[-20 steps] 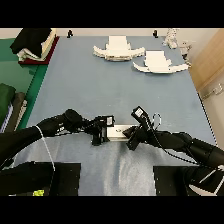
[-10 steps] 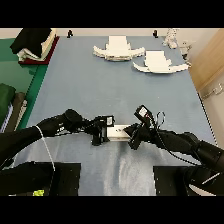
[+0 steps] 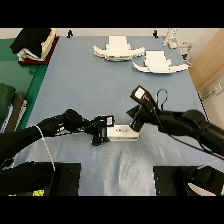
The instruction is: Fold the box.
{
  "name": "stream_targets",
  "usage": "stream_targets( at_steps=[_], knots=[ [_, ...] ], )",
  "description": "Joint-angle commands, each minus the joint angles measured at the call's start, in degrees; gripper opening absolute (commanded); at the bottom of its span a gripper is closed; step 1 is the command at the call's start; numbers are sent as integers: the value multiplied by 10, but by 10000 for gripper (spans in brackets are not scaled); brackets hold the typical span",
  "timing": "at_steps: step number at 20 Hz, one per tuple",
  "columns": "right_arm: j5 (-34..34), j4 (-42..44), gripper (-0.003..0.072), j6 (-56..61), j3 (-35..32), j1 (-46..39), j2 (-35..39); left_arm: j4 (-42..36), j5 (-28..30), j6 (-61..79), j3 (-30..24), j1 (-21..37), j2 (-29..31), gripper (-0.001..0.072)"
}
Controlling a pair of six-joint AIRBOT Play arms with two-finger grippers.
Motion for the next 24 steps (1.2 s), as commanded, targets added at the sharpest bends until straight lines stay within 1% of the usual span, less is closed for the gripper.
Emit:
stream_targets(
  at_steps=[1, 4, 8, 11, 13, 16, 23, 24],
  knots=[
    [-123, -165, 2, 111, 112, -44, -59, 0, 0, 0, 0, 0, 0, 498],
    [-187, -172, 2, 149, 173, -67, -111, 0, 0, 0, 0, 0, 0, 497],
    [-266, -258, 2, 276, 238, -106, -185, 0, 0, 0, 0, 0, 0, 497],
    [-347, -264, 2, 325, 286, -146, -240, 0, 0, 0, 0, 0, 0, 497],
    [-387, -264, 2, 352, 306, -166, -269, 0, 0, 0, 0, 0, 0, 497],
    [-392, -264, 6, 362, 307, -179, -284, 0, 0, 0, 0, 0, 0, 497],
    [-398, -264, 6, 362, 307, -178, -285, -1, 0, 0, 0, 0, 0, 497],
    [-398, -264, 6, 362, 307, -178, -285, -10, 0, -1, 0, 0, 0, 497]
  ],
)
